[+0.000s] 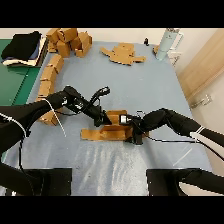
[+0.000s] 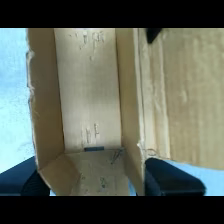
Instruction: Fold the box.
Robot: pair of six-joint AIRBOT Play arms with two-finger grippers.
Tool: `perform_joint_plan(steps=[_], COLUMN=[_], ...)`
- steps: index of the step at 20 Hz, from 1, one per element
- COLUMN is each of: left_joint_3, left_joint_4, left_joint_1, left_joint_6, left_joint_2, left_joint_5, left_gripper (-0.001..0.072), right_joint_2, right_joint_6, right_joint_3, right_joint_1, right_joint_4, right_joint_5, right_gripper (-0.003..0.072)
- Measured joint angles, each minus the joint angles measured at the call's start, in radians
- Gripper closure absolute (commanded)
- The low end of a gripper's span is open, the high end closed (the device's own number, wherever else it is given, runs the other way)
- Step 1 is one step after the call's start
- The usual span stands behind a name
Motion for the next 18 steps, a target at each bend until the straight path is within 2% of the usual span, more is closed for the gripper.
perform_joint_plan(steps=[6,8,10,12,18], left_joint_3=[0.000,0.000,0.000,0.000,0.000], left_joint_4=[0.000,0.000,0.000,0.000,0.002], left_joint_1=[0.000,0.000,0.000,0.000,-0.001], left_joint_6=[0.000,0.000,0.000,0.000,0.000], left_joint_2=[0.000,0.000,0.000,0.000,0.000], left_joint_5=[0.000,-0.001,-0.002,-0.002,-0.005], left_gripper=[0.0695,0.0695,0.0695,0.0695,0.0695], right_joint_2=[0.006,0.006,0.005,0.002,-0.005], right_joint_6=[0.006,0.006,0.006,0.006,0.005], right_joint_3=[0.000,0.000,0.000,0.000,0.000], right_joint_1=[0.002,0.003,0.003,0.003,0.004], right_joint_4=[0.021,0.022,0.023,0.023,0.019], right_joint_5=[0.000,0.000,0.001,0.002,0.009], right_gripper=[-0.0015,0.0068,0.0073,0.0196,0.0187])
